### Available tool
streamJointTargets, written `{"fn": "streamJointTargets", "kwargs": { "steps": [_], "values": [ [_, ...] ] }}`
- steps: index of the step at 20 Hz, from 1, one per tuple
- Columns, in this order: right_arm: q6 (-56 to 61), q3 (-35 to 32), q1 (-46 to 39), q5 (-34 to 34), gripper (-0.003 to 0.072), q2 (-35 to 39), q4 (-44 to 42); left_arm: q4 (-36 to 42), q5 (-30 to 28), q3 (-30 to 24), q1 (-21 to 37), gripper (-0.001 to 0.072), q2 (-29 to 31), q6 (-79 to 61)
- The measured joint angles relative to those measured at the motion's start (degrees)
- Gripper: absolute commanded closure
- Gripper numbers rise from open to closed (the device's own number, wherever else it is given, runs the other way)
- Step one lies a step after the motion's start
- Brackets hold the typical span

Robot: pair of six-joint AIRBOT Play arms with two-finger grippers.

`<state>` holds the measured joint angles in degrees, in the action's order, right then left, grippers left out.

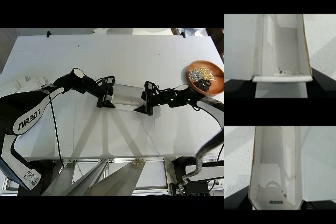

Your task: Fold the box and place the chain.

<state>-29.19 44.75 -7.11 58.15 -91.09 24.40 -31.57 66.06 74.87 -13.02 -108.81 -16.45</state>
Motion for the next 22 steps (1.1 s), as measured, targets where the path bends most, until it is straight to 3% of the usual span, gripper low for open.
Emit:
{"fn": "streamJointTargets", "kwargs": {
  "steps": [11,12,14,22],
  "values": [
    [0.2,0.0,0.0,-0.1,0.0130,0.0,-0.4,0.0,0.1,0.0,0.0,0.0496,0.0,0.0],
    [0.2,0.0,0.0,-0.2,0.0100,0.0,-0.4,0.0,0.2,0.0,0.0,0.0496,0.0,0.0],
    [0.3,0.0,0.0,-0.4,-0.0034,0.0,-0.5,-0.1,0.2,0.0,0.0,0.0496,0.0,0.0],
    [0.6,0.0,-0.2,-1.9,-0.0034,1.6,0.0,0.0,0.2,0.0,0.0,0.0496,0.0,0.1]
  ]
}}
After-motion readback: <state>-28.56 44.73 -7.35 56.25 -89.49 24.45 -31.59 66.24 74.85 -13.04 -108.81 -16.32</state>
